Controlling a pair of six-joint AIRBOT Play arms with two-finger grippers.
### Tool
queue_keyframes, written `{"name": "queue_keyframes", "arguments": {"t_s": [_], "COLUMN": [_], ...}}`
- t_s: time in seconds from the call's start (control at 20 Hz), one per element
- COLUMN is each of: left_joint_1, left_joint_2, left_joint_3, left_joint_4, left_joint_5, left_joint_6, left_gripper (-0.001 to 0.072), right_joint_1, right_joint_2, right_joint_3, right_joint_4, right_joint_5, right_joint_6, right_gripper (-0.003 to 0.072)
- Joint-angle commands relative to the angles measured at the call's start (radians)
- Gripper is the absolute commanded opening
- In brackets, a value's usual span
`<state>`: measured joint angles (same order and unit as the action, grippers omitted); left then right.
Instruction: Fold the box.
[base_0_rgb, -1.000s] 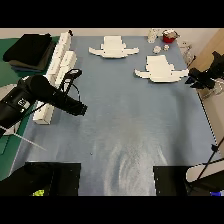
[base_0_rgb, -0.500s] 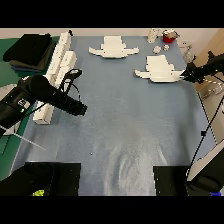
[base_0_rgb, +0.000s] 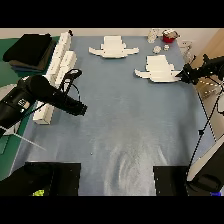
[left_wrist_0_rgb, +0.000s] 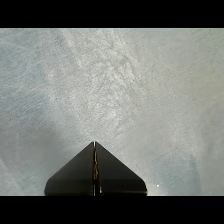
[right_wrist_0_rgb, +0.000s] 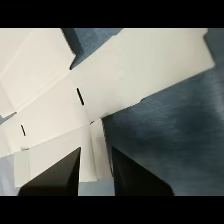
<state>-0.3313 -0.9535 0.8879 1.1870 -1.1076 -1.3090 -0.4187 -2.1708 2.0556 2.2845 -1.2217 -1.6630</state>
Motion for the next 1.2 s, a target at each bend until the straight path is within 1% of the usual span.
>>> {"name": "queue_keyframes", "arguments": {"t_s": [0.0,0.05,0.2,0.3,0.4,0.5,0.6,0.7,1.0,1.15], "left_joint_1": [0.000,0.000,0.000,0.000,0.000,0.000,0.000,0.000,0.000,0.000], "left_joint_2": [0.001,0.001,0.001,0.001,0.001,0.001,0.001,0.001,0.001,0.001], "left_joint_3": [-0.001,0.000,0.000,0.000,0.000,0.000,0.000,0.000,0.000,0.000], "left_joint_4": [0.000,0.000,0.000,0.000,0.000,0.000,0.000,0.000,0.000,0.000], "left_joint_5": [0.000,0.000,0.000,0.000,0.000,0.000,0.000,0.000,0.000,0.000], "left_joint_6": [0.000,0.000,0.000,0.000,0.000,0.000,0.000,0.000,0.000,0.000], "left_gripper": [0.0014,0.0014,0.0014,0.0014,0.0014,0.0014,0.0014,0.0014,0.0014,0.0014], "right_joint_1": [0.003,0.003,0.003,0.007,0.021,0.038,0.062,0.087,0.208,0.280], "right_joint_2": [-0.003,-0.003,-0.002,0.009,0.058,0.133,0.236,0.365,0.856,1.088], "right_joint_3": [0.002,0.002,0.002,-0.011,-0.091,-0.202,-0.346,-0.524,-1.179,-1.466], "right_joint_4": [0.063,0.079,0.127,0.156,0.154,0.154,0.146,0.144,0.142,0.139], "right_joint_5": [-0.028,-0.037,-0.090,-0.171,-0.205,-0.225,-0.215,-0.164,-0.004,0.047], "right_joint_6": [-0.045,-0.067,-0.084,-0.094,-0.101,-0.111,-0.127,-0.138,-0.133,-0.092], "right_gripper": [0.0121,0.0001,0.0002,-0.0001,-0.0002,-0.0002,-0.0003,-0.0002,-0.0002,-0.0002]}}
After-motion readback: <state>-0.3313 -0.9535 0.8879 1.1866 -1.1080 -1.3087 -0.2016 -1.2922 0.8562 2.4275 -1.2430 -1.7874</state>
